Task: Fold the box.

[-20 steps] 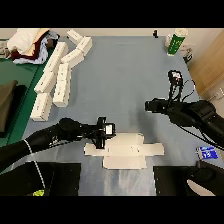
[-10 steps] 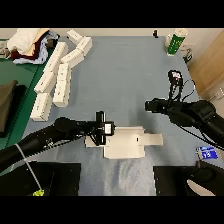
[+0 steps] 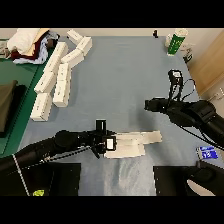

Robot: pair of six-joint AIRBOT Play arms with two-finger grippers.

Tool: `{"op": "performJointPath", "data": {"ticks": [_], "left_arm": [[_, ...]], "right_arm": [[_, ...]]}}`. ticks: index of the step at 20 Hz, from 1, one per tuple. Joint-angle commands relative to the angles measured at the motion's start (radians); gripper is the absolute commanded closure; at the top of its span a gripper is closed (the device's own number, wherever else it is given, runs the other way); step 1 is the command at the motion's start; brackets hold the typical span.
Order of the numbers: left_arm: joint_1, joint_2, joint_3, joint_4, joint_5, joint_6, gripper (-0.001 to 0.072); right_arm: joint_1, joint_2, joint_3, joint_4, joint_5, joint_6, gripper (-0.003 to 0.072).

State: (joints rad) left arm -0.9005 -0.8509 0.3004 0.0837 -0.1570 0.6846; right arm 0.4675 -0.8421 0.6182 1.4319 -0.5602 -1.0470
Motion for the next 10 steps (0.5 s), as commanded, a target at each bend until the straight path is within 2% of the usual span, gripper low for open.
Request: {"op": "performJointPath", "data": {"ticks": [1, 4, 8, 10], "left_arm": [[-0.027, -0.019, -0.02, -0.055, 0.021, 0.003, 0.07], [-0.011, -0.022, -0.011, -0.055, -0.031, -0.06, 0.07], [0.074, -0.021, -0.007, -0.054, -0.216, -0.109, 0.0699], [0.116, -0.021, 0.014, -0.055, -0.221, -0.111, 0.0699]], "right_arm": [[0.001, 0.0, 0.001, 0.005, 0.003, 0.0, 0.0668], [0.001, 0.0, 0.001, 0.006, 0.003, 0.0, 0.0669], [0.001, 0.0, 0.001, 0.009, 0.003, 0.0, 0.0668], [0.001, 0.0, 0.0, 0.009, 0.002, 0.0, 0.0669]]}}
